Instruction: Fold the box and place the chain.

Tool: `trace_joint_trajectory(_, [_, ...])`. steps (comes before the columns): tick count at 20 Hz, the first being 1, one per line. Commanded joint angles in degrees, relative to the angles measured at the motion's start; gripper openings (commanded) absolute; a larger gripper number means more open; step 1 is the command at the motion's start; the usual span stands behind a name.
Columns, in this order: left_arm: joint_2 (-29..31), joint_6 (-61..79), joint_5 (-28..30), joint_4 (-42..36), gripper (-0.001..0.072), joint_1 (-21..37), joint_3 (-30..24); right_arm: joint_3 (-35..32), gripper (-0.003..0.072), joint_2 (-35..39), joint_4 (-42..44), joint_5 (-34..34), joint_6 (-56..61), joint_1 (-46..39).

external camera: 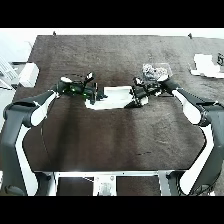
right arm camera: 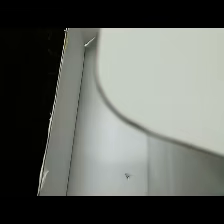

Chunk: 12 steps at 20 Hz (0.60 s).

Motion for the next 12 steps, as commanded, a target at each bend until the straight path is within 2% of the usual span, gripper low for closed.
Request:
trace_joint_trajectory(1, [0.0, 0.0, 0.0, 0.0, 0.0022, 0.0, 0.0, 1.7, 0.0674, -1.1, 0.0, 0.0, -0.9, 0.0])
trace_joint_trajectory(12, [0.0, 0.0, 0.0, 0.0, 0.0022, 0.0, 0.0, 2.6, 0.0674, -1.7, -0.1, 2.4, -1.6, -0.7])
